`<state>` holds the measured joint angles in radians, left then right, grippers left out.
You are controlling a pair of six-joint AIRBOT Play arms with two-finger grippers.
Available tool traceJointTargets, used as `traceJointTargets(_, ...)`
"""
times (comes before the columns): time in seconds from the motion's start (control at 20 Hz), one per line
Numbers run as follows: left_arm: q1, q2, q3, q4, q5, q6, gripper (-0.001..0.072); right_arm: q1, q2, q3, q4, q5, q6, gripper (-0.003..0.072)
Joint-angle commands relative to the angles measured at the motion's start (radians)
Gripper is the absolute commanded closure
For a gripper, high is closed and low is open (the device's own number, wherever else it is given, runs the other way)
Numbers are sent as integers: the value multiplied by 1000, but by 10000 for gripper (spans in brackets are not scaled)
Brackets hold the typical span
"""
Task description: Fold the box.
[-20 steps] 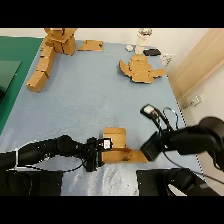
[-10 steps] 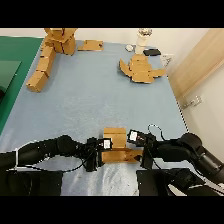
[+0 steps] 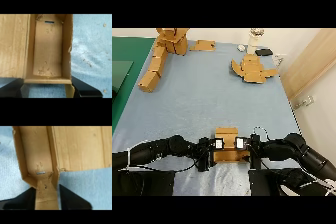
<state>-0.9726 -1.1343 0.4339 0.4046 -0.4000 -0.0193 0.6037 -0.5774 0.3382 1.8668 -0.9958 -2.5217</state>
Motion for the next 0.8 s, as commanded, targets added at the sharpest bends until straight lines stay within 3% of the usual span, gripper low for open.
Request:
traceJointTargets(0.0, 1, 0, 1, 0, 0, 0, 165, 3, -3, -1, 48, 16, -72, 363)
traceJointTargets(0.1, 1, 0, 0, 0, 0, 0, 165, 3, -3, -1, 84, 12, -72, 469)
traceJointTargets(0.5, 1, 0, 0, 0, 0, 0, 164, 3, -3, -1, 122, 15, -72, 470)
traceJointTargets(0.75, 1, 0, 0, 0, 0, 0, 165, 3, -3, -30, 168, 75, -73, 476)
